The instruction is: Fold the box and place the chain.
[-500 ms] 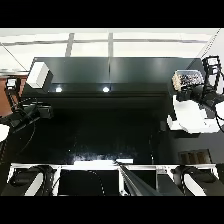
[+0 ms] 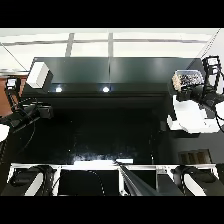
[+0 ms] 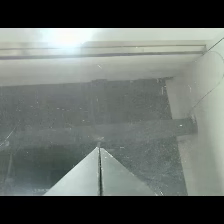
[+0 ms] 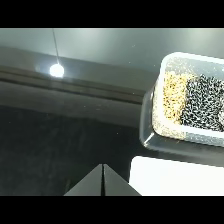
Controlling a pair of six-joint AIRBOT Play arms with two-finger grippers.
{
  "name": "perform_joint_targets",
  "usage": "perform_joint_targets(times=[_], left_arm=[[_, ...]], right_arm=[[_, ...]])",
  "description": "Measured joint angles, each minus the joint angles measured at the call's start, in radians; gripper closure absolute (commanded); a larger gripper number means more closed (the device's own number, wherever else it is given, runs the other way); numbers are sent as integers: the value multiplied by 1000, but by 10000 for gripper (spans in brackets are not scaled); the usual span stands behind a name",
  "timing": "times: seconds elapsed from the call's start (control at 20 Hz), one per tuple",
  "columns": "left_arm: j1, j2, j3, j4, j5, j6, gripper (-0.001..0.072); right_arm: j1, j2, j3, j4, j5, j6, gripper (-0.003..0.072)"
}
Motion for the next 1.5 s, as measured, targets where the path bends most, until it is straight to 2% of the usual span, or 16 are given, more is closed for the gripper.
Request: perform_joint_targets(times=[0.6, 0.85, 0.9, 0.95, 1.0, 1.25, 1.5], left_arm=[[0, 0, 0, -6, 23, -7, 683], [0, -2, 0, -8, 44, -7, 679], [0, -5, 0, -8, 52, -7, 535], [0, -10, 0, -8, 61, -7, 183], [0, -16, 0, -8, 74, -7, -1], [-1, -37, 0, -11, 87, -11, -3], [-1, -42, 0, -16, 58, -14, -3]], right_arm=[[0, 0, 0, 30, -3, 0, 675], [0, 0, 0, 57, -45, 0, 673], [0, -4, 0, 53, -59, 0, 506], [-3, -11, 0, 45, -71, 5, 19], [-11, -25, 0, 42, -82, 29, -34], [-110, -123, 13, 19, -18, 193, -34], [-357, -216, 149, 14, 42, 316, -34]])
